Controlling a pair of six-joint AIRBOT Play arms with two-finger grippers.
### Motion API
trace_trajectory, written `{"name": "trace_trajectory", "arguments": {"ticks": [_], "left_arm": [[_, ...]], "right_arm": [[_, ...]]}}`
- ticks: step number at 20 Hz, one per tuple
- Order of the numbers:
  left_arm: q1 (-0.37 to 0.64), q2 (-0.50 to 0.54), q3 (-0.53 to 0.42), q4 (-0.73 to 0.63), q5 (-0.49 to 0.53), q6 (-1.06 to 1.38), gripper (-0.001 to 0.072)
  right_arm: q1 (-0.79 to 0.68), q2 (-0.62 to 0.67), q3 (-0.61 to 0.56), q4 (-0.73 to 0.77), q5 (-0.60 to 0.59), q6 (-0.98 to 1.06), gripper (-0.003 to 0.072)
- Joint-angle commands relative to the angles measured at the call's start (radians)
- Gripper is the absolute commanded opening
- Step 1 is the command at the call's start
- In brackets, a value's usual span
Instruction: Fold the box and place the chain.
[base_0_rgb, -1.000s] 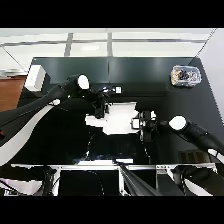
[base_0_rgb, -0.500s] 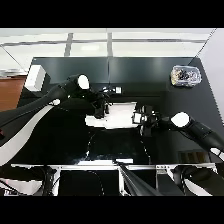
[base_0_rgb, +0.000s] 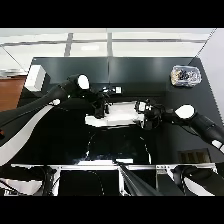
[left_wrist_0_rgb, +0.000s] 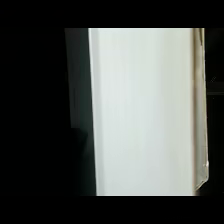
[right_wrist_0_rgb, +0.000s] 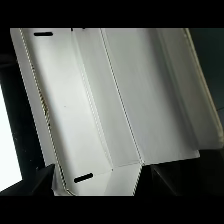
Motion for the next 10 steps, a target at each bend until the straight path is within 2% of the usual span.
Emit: {"name": "trace_trajectory", "arguments": {"ticks": [1, 4, 10], "left_arm": [[0.000, 0.001, 0.002, 0.000, 0.000, 0.001, 0.0020], [0.000, 0.001, 0.002, 0.000, 0.000, 0.001, 0.0020], [0.000, 0.001, 0.002, 0.001, 0.000, 0.001, 0.0020]], "right_arm": [[-0.021, -0.056, 0.055, 0.025, 0.056, 0.015, 0.0703], [-0.038, -0.100, 0.066, 0.026, 0.080, 0.026, 0.0703], [-0.098, -0.103, 0.067, 0.034, 0.122, 0.023, 0.0703]]}}
